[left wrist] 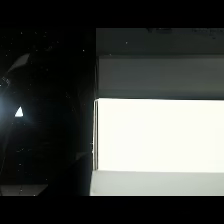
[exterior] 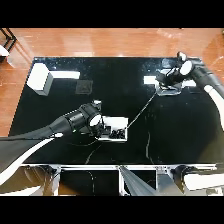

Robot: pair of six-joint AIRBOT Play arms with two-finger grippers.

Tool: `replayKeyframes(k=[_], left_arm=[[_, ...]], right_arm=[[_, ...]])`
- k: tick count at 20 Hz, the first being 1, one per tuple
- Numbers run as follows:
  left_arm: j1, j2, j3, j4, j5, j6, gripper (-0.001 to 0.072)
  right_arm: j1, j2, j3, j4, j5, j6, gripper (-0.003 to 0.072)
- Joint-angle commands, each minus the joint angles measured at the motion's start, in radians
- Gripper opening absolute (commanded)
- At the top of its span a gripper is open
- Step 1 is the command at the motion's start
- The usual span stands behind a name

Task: Fold the box and place the chain.

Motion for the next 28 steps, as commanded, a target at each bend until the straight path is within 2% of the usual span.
replayKeyframes(k=[1,7,13,18,22,28], left_arm=[[0.0,0.0,0.001,0.0,0.001,0.0,0.0025],[0.0,0.0,0.001,0.001,0.0,0.0,0.0025],[0.0,0.0,0.001,0.001,-0.002,0.0,0.0025],[0.0,0.0,0.001,0.001,-0.003,0.0,0.0025],[0.0,0.0,0.001,0.0,-0.005,0.0,0.0025],[0.0,0.0,0.001,0.0,-0.006,0.0,0.0025]], right_arm=[[0.0,0.202,0.004,0.053,0.104,-0.264,0.0018],[0.003,0.586,0.003,0.179,0.454,-0.398,0.002],[0.003,0.798,0.003,0.341,0.615,-0.402,0.002],[0.02,0.836,0.003,0.524,0.626,-0.402,0.002],[0.189,0.836,0.003,0.527,0.611,-0.371,0.002],[0.406,0.836,0.003,0.578,0.475,-0.336,0.0021]])
